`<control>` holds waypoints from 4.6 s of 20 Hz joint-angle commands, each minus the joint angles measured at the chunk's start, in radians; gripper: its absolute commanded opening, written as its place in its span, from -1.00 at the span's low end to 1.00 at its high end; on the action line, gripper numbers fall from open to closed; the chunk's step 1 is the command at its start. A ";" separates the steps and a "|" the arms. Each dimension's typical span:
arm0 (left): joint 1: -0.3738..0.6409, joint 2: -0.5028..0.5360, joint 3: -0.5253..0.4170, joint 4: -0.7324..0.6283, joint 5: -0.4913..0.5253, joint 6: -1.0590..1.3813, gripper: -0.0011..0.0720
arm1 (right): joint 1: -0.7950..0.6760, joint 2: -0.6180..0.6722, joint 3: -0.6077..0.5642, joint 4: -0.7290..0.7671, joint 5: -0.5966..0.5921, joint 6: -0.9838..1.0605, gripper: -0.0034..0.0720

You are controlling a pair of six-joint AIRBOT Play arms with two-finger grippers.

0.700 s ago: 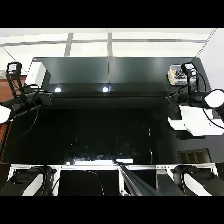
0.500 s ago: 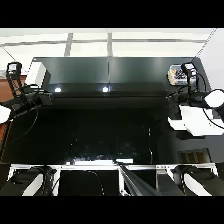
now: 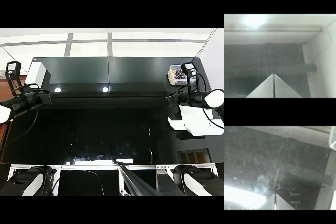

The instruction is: Fold the box and place the chain.

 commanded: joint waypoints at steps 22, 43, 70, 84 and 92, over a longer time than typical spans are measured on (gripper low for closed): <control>-0.075 -0.196 0.041 0.095 -0.164 -0.160 0.97 | -1.092 -0.574 0.591 -0.035 0.198 0.032 0.98; -0.075 -0.196 0.041 0.041 -0.171 -0.160 0.97 | -1.059 -0.617 0.525 0.014 0.578 -0.540 0.50; -0.127 -0.314 0.079 -0.355 -0.210 0.087 0.97 | -0.065 0.178 -0.551 0.966 -0.046 -0.571 -0.87; -0.142 -0.810 0.369 -0.756 -0.591 0.393 0.97 | 0.039 0.178 -0.551 0.967 -0.100 -0.553 -0.87; -0.209 -0.849 0.433 -0.752 -0.615 0.414 0.97 | 0.039 0.178 -0.551 0.967 -0.100 -0.552 -0.87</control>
